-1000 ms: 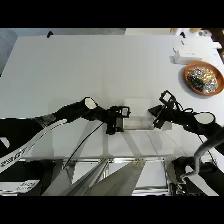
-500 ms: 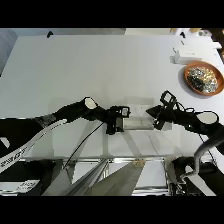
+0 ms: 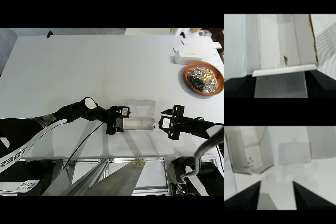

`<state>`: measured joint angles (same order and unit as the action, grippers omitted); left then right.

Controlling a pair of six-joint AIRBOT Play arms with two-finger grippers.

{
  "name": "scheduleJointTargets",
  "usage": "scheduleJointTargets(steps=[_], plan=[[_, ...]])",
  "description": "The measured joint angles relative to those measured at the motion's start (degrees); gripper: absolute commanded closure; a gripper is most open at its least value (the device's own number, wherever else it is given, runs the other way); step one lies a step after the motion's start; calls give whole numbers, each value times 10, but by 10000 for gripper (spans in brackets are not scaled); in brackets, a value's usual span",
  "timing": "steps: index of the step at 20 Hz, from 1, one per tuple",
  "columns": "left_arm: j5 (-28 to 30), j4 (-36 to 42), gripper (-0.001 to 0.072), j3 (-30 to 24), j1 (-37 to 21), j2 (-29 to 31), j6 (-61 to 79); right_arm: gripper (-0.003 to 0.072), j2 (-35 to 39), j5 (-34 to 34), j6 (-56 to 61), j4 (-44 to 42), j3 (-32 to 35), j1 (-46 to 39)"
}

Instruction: Fold the box and place the chain.

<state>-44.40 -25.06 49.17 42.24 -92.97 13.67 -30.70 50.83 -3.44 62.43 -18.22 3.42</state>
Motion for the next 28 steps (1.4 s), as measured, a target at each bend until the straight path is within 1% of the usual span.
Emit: scheduleJointTargets(steps=[2, 4, 6, 11, 12, 13, 14, 21, 24, 25, 26, 27, 28], plan=[[0, 0, 438, 0, 0, 0, 0, 299, -22, 2, 0, 19, 1, 2], [0, 0, 438, 0, 0, 0, 0, 310, -50, 2, -1, 26, 1, 3], [0, 0, 438, 0, 0, 0, 0, 393, -79, -3, -15, 20, 1, 4], [0, 0, 438, 0, 0, 0, 0, 399, -125, -17, -76, -45, 1, 4], [0, 0, 438, 0, 0, 0, 0, 433, -131, -19, -87, -58, 1, 4], [0, 0, 438, 0, 0, 0, 0, 497, -136, -20, -97, -69, 1, 4], [0, 0, 438, 0, 0, 0, 0, 522, -141, -20, -102, -77, 1, 4], [0, 0, 438, 0, 0, 0, 0, 521, -160, -12, -119, -138, 1, 4], [0, 0, 438, 0, 0, 0, 0, 504, -169, -9, -126, -167, 1, 8], [0, 0, 438, 0, 0, 0, 0, 449, -175, -10, -129, -174, 1, 13], [0, 0, 438, 0, 0, 0, 0, 303, -181, -10, -130, -180, 1, 19], [0, 0, 438, 0, 0, 0, 0, 198, -188, -12, -132, -185, 1, 28], [0, 0, 438, 0, 0, 0, 0, 200, -196, -20, -134, -187, 1, 35]])
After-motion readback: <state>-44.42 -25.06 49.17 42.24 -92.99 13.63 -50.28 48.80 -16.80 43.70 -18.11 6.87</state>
